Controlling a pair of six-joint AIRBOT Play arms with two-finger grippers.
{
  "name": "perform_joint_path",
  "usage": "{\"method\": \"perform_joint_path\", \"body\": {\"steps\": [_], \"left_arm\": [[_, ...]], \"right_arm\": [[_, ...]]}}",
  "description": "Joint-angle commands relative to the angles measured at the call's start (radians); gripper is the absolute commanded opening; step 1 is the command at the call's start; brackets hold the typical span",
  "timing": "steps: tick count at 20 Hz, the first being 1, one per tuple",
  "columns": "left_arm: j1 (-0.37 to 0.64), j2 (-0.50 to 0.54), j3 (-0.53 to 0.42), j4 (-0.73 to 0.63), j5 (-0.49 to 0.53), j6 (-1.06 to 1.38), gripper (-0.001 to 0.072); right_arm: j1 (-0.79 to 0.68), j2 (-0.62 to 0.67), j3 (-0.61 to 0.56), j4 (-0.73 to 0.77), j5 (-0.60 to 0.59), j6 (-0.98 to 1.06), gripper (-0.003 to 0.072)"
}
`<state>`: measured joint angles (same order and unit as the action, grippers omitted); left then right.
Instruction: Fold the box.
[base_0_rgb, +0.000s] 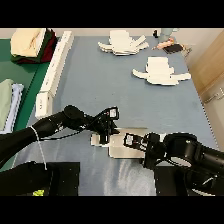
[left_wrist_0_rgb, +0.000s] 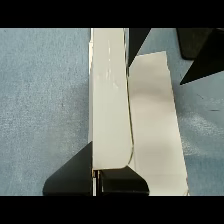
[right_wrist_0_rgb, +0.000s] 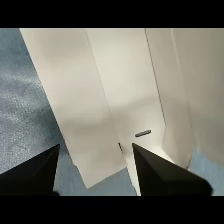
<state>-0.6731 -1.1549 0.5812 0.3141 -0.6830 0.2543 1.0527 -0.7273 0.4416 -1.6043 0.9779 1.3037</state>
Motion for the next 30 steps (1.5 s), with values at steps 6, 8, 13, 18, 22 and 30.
{"method": "perform_joint_path", "body": {"steps": [6, 8, 13, 18, 22, 30], "left_arm": [[-0.001, 0.000, 0.000, 0.000, 0.000, 0.000, 0.0018], [0.000, 0.000, 0.000, 0.000, 0.001, 0.000, 0.0018], [-0.001, 0.000, 0.000, 0.000, 0.000, 0.000, 0.0018], [-0.001, 0.000, 0.000, 0.000, 0.000, 0.000, 0.0018], [-0.001, 0.000, 0.000, 0.000, 0.000, 0.000, 0.0018], [-0.001, 0.000, 0.000, 0.000, 0.000, 0.000, 0.0018]], "right_arm": [[0.015, -0.068, -0.016, 0.029, -0.072, -0.050, 0.0708], [0.015, -0.072, -0.038, 0.029, -0.087, -0.053, 0.0708], [0.015, -0.066, -0.043, -0.055, -0.135, -0.033, 0.0686], [0.015, -0.018, -0.031, -0.136, -0.144, 0.047, 0.0685], [0.014, 0.077, -0.030, -0.148, -0.134, 0.143, 0.0685], [0.013, 0.095, -0.028, -0.312, -0.006, 0.521, 0.0689]]}}
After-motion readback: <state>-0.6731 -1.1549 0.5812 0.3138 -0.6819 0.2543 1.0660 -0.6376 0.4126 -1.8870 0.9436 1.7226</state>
